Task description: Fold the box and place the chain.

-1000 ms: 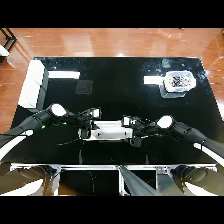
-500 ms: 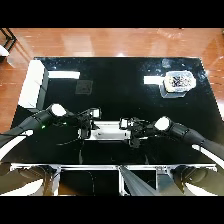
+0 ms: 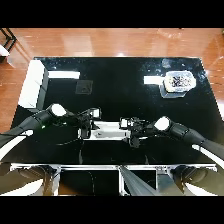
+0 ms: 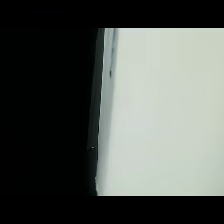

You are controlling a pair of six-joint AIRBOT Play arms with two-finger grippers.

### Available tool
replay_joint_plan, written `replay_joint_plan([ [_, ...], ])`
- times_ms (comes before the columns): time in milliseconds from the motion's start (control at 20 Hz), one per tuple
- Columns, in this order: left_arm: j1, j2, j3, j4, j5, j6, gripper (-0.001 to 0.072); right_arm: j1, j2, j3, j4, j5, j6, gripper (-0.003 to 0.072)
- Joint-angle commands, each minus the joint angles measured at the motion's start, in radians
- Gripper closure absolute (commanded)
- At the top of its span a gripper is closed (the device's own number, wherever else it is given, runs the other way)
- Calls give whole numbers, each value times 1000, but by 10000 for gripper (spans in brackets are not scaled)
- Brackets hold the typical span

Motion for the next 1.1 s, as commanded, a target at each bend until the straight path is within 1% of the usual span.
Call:
replay_joint_plan([
  [0, 0, 2, 1, 1, 0, 1, 631, 1, 0, -1, 0, -2, 3, 157],
  [50, 2, 6, 1, 1, 0, 1, 477, 1, 0, -1, 0, -2, 3, 157],
  [100, 5, 11, 1, 1, 0, -4, 369, 1, 0, -1, 0, -2, 3, 157],
  [150, 10, 17, 1, 1, 0, -24, 366, 1, 0, -1, 0, -2, 3, 157],
  [200, 18, 24, 1, 4, -3, -39, 323, 1, 0, -1, 0, -2, 3, 158],
  [300, 34, 39, 1, 4, -2, -74, 161, 1, 0, -1, -1, -2, 3, 158],
  [350, 40, 49, 1, 5, -3, -92, 102, 1, 0, -1, -1, -2, 3, 158],
  [400, 48, 63, 1, 9, -4, -108, 77, 1, 0, -1, -1, -2, 3, 159],
  [500, 65, 108, 1, 31, -4, -142, 78, 1, 0, -1, -1, -2, 3, 169],
  [550, 77, 140, 1, 51, -6, -186, 78, 1, 0, -1, -1, -2, 3, 322],
  [600, 89, 175, 1, 73, -6, -233, 78, 1, 0, -1, -1, -2, 3, 340],
  [700, 111, 256, 1, 114, -43, -305, 78, 1, 0, -1, -1, -2, 3, 340],
  [750, 122, 295, 1, 130, -85, -332, 82, 1, 0, -1, -1, -2, 3, 340],
  [800, 131, 328, 1, 135, -132, -368, 102, 1, 0, -1, -1, -2, 3, 340],
  [900, 141, 375, 1, 134, -248, -464, 108, 1, 0, -1, -1, -2, 3, 340],
  [950, 141, 384, 1, 133, -305, -523, 218, 1, 0, -1, -1, -2, 3, 340],
  [1050, 138, 380, 1, 102, -416, -579, 622, 1, 0, -1, -1, -2, 3, 340],
])
